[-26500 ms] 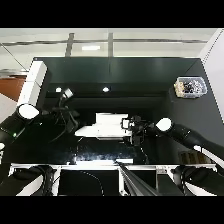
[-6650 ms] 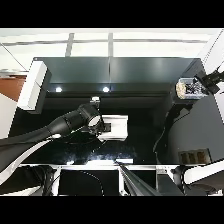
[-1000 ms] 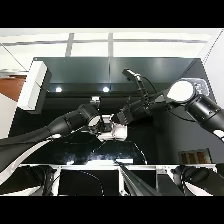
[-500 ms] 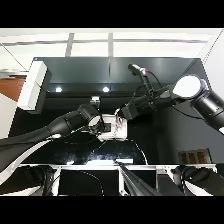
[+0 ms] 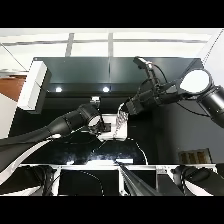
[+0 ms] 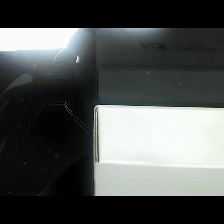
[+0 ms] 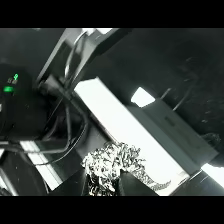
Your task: Fold the box and place the chain.
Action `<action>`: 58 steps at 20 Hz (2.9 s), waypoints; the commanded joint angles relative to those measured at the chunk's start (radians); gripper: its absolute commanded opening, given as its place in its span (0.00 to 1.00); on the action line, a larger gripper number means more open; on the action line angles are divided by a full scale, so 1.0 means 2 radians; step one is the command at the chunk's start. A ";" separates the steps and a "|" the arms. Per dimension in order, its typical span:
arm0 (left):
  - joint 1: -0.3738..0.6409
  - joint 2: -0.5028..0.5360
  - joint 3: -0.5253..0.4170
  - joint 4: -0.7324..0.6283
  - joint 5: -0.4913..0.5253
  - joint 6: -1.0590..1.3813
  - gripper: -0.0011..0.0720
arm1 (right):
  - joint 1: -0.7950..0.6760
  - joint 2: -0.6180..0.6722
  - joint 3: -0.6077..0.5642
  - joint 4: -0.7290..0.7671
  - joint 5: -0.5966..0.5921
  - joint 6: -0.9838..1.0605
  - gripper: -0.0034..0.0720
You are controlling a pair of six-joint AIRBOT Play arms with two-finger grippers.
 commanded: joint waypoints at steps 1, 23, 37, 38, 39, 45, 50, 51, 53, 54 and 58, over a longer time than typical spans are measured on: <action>0.000 0.000 0.000 0.000 -0.002 0.000 0.06 | -0.008 0.001 0.011 0.024 0.001 0.004 0.09; 0.000 0.000 0.000 0.000 -0.001 0.000 0.06 | 0.024 0.000 -0.008 -0.045 0.057 0.041 0.09; 0.000 0.000 0.000 0.000 0.000 0.000 0.06 | 0.037 0.040 -0.008 -0.116 0.086 0.070 0.09; 0.000 0.000 0.000 0.000 0.000 0.000 0.06 | 0.033 0.047 -0.008 -0.117 0.095 0.071 0.09; 0.000 0.000 0.000 0.000 0.000 0.000 0.06 | 0.031 0.049 -0.008 -0.116 0.103 0.073 0.09; 0.000 0.000 0.000 0.000 0.000 0.000 0.06 | 0.065 0.043 -0.047 -0.054 0.024 0.069 0.09; 0.000 0.000 0.000 0.000 0.000 0.000 0.06 | 0.078 0.019 -0.052 -0.026 -0.036 0.067 0.09; 0.000 0.000 0.000 0.000 0.000 0.000 0.06 | 0.078 0.015 -0.052 -0.026 -0.036 0.067 0.09; 0.000 0.000 0.000 0.000 0.000 0.000 0.06 | 0.078 0.006 -0.052 -0.024 -0.034 0.067 0.09; 0.000 0.000 0.000 0.000 0.000 0.000 0.06 | 0.079 0.000 -0.053 -0.021 -0.035 0.066 0.09; 0.000 0.000 0.000 0.000 0.000 0.000 0.06 | 0.079 -0.021 -0.053 -0.021 -0.034 0.067 0.09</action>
